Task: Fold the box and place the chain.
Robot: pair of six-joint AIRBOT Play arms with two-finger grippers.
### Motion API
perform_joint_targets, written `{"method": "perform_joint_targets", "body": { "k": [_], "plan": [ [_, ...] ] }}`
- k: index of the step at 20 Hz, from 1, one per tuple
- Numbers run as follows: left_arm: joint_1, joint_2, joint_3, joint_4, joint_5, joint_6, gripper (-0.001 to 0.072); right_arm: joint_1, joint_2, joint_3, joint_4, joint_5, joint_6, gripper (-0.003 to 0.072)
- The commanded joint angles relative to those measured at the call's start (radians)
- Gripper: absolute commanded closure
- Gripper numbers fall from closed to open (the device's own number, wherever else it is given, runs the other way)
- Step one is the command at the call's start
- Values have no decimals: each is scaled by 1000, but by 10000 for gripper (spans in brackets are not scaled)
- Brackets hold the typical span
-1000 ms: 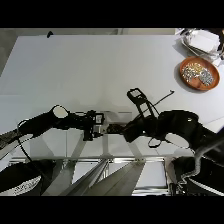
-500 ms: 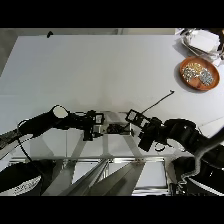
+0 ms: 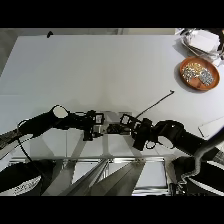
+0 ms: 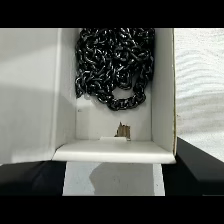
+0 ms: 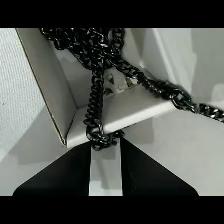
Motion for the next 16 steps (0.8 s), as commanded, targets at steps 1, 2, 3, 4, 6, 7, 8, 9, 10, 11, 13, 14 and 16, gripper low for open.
{"method": "perform_joint_targets", "body": {
  "k": [1, 2, 3, 4, 6, 7, 8, 9, 10, 11, 13, 14, 16],
  "plan": [
    [0, 0, 0, 0, 0, 0, 677, 0, -27, -2, 23, -23, -18, 511],
    [0, 0, 0, 0, 0, 0, 677, 0, -27, -2, 23, -29, -18, 511],
    [0, 0, 0, 0, 0, 0, 677, 0, -27, -2, 23, -39, -18, 511],
    [0, 0, 0, 0, 0, 0, 677, 0, -28, -2, 23, -45, -18, 511],
    [0, 0, 0, 0, 0, 0, 677, 0, -42, -2, 23, -64, -14, 512],
    [0, 0, 0, 0, 0, 0, 677, 0, -57, -2, 23, -68, -7, 534],
    [0, 0, 0, 0, 0, 0, 677, 0, -69, -2, 23, -64, -5, 589],
    [0, 0, 0, 0, 0, 0, 677, 0, -76, -2, 24, -55, 0, 674],
    [0, 0, 0, 0, 0, 0, 677, 0, -77, -2, 24, -48, 27, 673],
    [0, 0, 0, 0, 0, 0, 677, 0, -76, -2, 23, -33, 45, 673],
    [0, 0, 0, 0, 0, 0, 677, -1, -68, -2, 22, 18, 47, 674],
    [0, 0, 0, 0, 0, 0, 677, -1, -60, -2, 18, 48, 50, 674],
    [0, 0, 0, 0, 0, 0, 677, -1, -25, -1, -34, 101, 143, 674]
  ]
}}
